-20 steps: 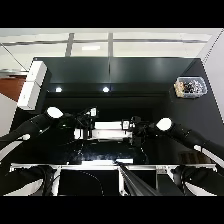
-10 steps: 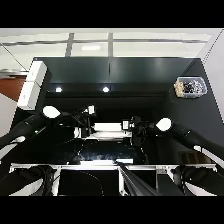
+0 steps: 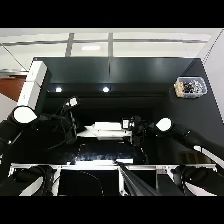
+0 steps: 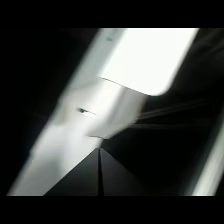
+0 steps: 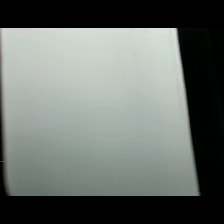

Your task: Fold the box and place the chain.

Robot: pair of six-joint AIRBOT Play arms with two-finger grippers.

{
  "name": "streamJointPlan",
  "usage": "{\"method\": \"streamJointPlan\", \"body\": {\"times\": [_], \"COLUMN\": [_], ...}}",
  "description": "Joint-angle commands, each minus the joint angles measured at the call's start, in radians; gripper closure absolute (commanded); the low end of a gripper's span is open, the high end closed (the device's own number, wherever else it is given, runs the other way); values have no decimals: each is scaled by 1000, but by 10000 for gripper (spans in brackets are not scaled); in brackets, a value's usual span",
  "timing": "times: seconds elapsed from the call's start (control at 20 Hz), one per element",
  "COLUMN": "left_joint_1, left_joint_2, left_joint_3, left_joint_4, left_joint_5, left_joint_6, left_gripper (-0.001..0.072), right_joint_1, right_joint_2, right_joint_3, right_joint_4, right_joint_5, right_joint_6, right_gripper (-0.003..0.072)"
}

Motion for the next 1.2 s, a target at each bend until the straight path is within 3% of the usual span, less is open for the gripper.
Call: {"method": "streamJointPlan", "body": {"times": [0.0,0.25,0.45,0.5,0.75,1.05,1.1,1.15], "left_joint_1": [-35,-157,-163,-164,-164,-154,-139,-111], "left_joint_2": [25,-62,-164,-195,-314,-276,-248,-215], "left_joint_3": [-47,-90,-90,-90,-90,-31,-15,-3], "left_joint_4": [-130,-423,-669,-675,-618,-485,-449,-417], "left_joint_5": [-70,321,650,687,624,624,615,583], "left_joint_6": [-126,-37,63,66,92,91,76,67], "left_gripper": [681,680,679,679,681,675,636,552], "right_joint_1": [1,1,1,1,1,1,1,1], "right_joint_2": [-1,-1,-1,-1,-1,-1,-1,-1], "right_joint_3": [0,0,0,0,0,0,0,0], "right_joint_4": [0,0,0,0,0,0,0,1], "right_joint_5": [0,0,0,0,0,0,0,0], "right_joint_6": [0,1,1,1,1,1,1,1], "right_gripper": [149,149,149,149,149,149,149,149]}}
